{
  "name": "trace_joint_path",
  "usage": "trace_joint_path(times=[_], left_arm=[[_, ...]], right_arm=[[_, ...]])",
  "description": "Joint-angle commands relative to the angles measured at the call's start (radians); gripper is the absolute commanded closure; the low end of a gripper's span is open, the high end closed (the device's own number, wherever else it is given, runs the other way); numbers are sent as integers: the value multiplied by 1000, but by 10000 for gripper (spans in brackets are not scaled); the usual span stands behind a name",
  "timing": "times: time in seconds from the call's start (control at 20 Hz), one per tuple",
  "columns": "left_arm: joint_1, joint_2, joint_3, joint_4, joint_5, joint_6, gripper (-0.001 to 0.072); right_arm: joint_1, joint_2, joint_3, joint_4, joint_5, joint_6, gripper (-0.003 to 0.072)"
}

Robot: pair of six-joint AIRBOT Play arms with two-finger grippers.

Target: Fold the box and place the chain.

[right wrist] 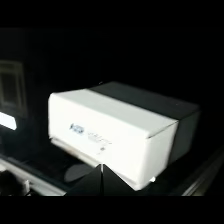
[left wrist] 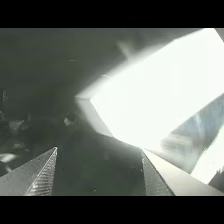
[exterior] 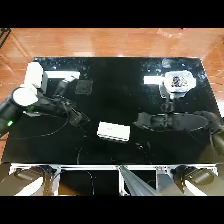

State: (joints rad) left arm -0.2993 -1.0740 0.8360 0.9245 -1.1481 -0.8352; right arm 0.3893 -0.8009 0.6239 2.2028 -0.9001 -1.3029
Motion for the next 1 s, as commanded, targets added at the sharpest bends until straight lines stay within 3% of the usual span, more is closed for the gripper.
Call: trace_joint_path(times=[0.0, 0.2, 0.3, 0.45, 0.65, 0.95], left_arm=[[-157, -134, 117, -19, -79, 427, 86], [-285, -189, 132, -27, 1, 810, 86], [-314, -224, 132, -30, 60, 814, 86], [-317, -277, 132, -39, 69, 814, 86], [-319, -292, 132, -127, 86, 811, 86], [-327, -308, 132, -117, 97, 775, 85]], right_arm=[[-155, 53, 1, -135, -115, -37, 663], [-232, 63, 1, -144, -141, -97, 663], [-232, 63, 1, -145, -138, -98, 663], [-232, 63, 1, -145, -137, -98, 663], [-232, 62, 1, -149, -132, -98, 663], [-232, 63, -1, -156, -132, -98, 663]])
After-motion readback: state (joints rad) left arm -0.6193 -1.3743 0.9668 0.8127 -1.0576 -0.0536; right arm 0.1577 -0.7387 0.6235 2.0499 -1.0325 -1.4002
